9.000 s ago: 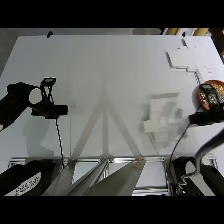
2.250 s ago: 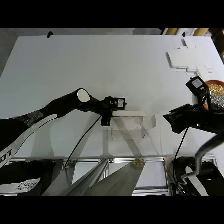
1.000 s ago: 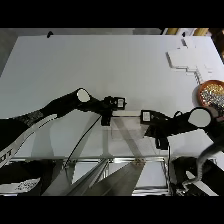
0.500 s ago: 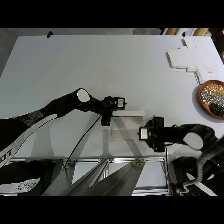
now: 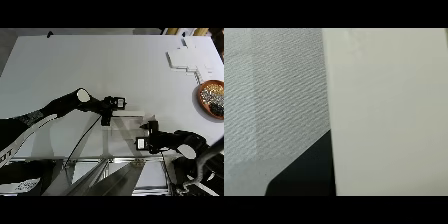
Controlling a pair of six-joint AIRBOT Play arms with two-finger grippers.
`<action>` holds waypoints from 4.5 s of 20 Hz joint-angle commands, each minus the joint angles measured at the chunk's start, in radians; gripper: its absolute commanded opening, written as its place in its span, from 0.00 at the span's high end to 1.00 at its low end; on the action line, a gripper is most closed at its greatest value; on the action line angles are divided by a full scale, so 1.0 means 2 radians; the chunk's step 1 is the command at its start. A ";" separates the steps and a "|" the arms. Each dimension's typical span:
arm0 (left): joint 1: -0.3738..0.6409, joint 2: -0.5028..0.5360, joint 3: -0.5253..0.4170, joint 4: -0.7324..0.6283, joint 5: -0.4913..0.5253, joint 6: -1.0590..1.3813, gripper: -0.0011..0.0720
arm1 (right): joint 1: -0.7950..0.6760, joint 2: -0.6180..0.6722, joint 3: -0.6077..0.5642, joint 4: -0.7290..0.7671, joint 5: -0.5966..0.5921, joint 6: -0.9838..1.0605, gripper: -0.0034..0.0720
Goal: Fold the box and place the chain.
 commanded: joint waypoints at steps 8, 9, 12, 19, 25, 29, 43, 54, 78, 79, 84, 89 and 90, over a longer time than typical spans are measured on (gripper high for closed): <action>0.000 0.000 0.000 0.000 0.000 0.000 0.97 | -0.129 -0.045 0.080 0.078 0.081 -0.073 0.16; 0.000 0.000 0.000 0.000 0.000 0.000 0.97 | -0.139 -0.053 0.081 0.103 0.087 -0.096 0.16; 0.000 0.000 0.000 0.000 0.000 0.000 0.97 | -0.180 -0.078 0.091 0.178 0.111 -0.159 0.16; 0.000 0.000 0.000 0.000 0.000 0.000 0.97 | -0.245 -0.127 0.105 0.225 0.160 -0.244 0.16; 0.000 0.000 0.000 0.000 0.000 0.000 0.97 | -0.268 -0.177 0.105 0.283 0.173 -0.316 0.10; 0.000 0.000 0.000 0.000 0.000 0.000 0.97 | -0.269 -0.215 0.105 0.286 0.191 -0.347 0.10; 0.000 0.000 0.000 0.000 0.000 0.000 0.97 | -0.268 -0.281 0.105 0.332 0.169 -0.419 0.11; 0.000 0.000 0.000 0.000 0.000 0.000 0.97 | -0.268 -0.298 0.105 0.340 0.167 -0.458 0.20; 0.000 0.000 0.000 0.000 0.000 0.000 0.97 | -0.256 -0.300 0.105 0.335 0.166 -0.458 0.45; 0.000 0.000 0.000 0.000 0.000 0.000 0.97 | -0.256 -0.300 0.105 0.335 0.166 -0.458 0.45; 0.000 0.000 0.000 0.000 0.000 0.000 0.97 | -0.256 -0.300 0.105 0.335 0.167 -0.458 0.45; 0.000 0.000 0.000 0.000 0.000 0.000 0.97 | -0.256 -0.300 0.105 0.335 0.167 -0.458 0.45; 0.000 0.000 0.000 0.000 0.000 0.000 0.97 | -0.256 -0.300 0.105 0.335 0.167 -0.458 0.45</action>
